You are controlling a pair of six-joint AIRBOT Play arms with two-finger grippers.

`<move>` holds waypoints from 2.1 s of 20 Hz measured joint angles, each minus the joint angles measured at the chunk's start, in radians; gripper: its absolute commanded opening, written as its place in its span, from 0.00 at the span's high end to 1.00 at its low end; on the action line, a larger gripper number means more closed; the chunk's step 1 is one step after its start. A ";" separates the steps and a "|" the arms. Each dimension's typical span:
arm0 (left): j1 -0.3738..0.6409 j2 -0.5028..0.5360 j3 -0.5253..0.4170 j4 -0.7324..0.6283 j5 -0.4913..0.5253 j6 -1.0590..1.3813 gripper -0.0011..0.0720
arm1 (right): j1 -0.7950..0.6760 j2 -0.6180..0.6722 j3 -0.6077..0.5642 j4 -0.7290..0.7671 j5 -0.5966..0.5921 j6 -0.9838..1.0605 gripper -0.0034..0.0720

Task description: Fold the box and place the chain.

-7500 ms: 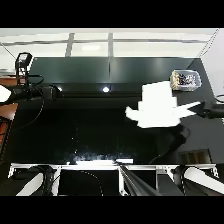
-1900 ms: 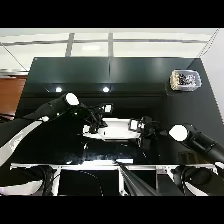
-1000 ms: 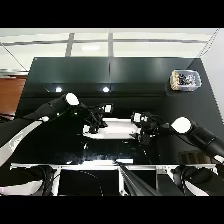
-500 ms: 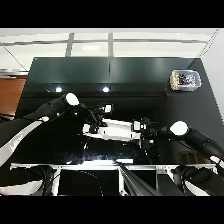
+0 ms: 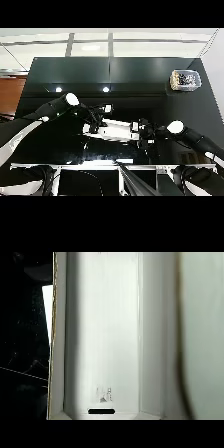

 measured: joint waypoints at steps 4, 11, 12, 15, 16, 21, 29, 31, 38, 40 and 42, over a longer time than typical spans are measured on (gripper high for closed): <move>0.000 0.000 0.000 0.000 0.000 0.000 0.95 | 0.001 -0.010 0.000 0.003 0.002 -0.011 0.13; 0.000 0.000 0.000 0.000 0.000 -0.001 0.95 | 0.027 -0.016 0.000 -0.017 -0.027 0.010 0.13; 0.000 0.000 0.000 0.000 0.001 -0.001 0.95 | 0.028 -0.016 0.000 -0.019 -0.034 0.013 0.13; 0.000 0.000 0.002 0.000 -0.006 -0.002 0.95 | 0.030 -0.018 0.000 -0.023 -0.050 0.024 0.13; 0.000 0.000 0.004 0.000 -0.013 -0.003 0.95 | 0.031 -0.018 0.000 -0.023 -0.053 0.027 0.13; 0.000 0.000 0.010 0.011 -0.056 -0.016 0.95 | 0.031 -0.018 -0.001 -0.025 -0.058 0.032 0.13; 0.001 0.000 0.010 0.014 -0.063 -0.026 0.95 | 0.031 -0.018 -0.001 -0.026 -0.061 0.034 0.13; 0.001 0.000 0.010 0.014 -0.058 -0.026 0.95 | 0.031 -0.018 -0.001 -0.026 -0.063 0.034 0.13; 0.001 0.000 0.010 0.014 -0.051 -0.027 0.95 | 0.031 -0.018 -0.001 -0.031 -0.064 0.037 0.13; 0.001 0.000 0.010 0.014 -0.050 -0.027 0.95 | 0.031 -0.018 -0.001 -0.031 -0.063 0.037 0.30; 0.001 0.000 0.010 0.014 -0.050 -0.027 0.95 | 0.031 -0.018 -0.001 -0.033 -0.063 0.038 0.30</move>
